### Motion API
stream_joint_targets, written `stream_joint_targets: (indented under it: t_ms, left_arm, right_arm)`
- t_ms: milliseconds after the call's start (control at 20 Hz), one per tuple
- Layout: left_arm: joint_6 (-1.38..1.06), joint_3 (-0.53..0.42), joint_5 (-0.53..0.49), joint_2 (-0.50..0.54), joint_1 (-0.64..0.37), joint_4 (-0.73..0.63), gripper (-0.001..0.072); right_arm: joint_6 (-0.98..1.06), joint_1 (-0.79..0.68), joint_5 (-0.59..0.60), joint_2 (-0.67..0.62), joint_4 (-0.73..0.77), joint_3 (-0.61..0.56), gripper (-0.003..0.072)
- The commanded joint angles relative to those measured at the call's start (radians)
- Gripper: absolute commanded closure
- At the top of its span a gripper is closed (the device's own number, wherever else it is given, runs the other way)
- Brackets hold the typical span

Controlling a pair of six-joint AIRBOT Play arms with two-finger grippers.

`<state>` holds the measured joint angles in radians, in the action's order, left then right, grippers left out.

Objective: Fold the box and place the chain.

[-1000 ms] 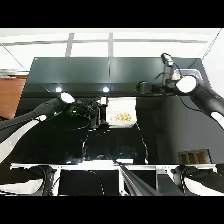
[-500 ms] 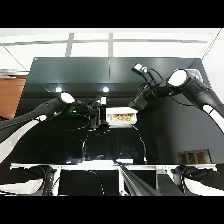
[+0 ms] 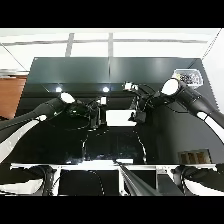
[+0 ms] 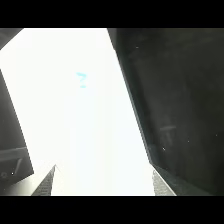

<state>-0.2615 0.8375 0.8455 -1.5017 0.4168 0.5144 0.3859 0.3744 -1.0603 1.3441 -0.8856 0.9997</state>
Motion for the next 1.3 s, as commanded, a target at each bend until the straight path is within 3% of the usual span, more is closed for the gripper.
stream_joint_targets:
  t_ms: [0,550,950,1000,1050,1250]
  left_arm:
    - [0.000,0.001,0.000,-0.001,0.000,0.000,0.0306]
    - [0.000,0.001,0.000,-0.001,0.000,0.000,0.0306]
    - [0.000,0.001,0.000,-0.001,0.000,0.000,0.0306]
    - [0.000,0.001,0.000,-0.001,0.000,0.000,0.0306]
    - [0.000,0.001,0.000,-0.001,0.000,0.000,0.0306]
    - [0.000,0.001,0.000,-0.001,0.000,0.000,0.0306]
  right_arm:
    - [-0.041,0.020,0.002,0.000,0.004,-0.006,-0.0025]
    - [-0.046,0.021,0.132,-0.012,0.001,-0.003,-0.0024]
    - [-0.045,0.021,0.096,-0.040,0.002,-0.003,-0.0024]
    - [-0.046,0.021,0.084,-0.039,0.002,-0.003,0.0000]
    - [-0.046,0.021,0.071,-0.035,0.002,-0.003,0.0181]
    - [-0.046,0.021,0.063,-0.019,0.003,-0.004,0.0293]
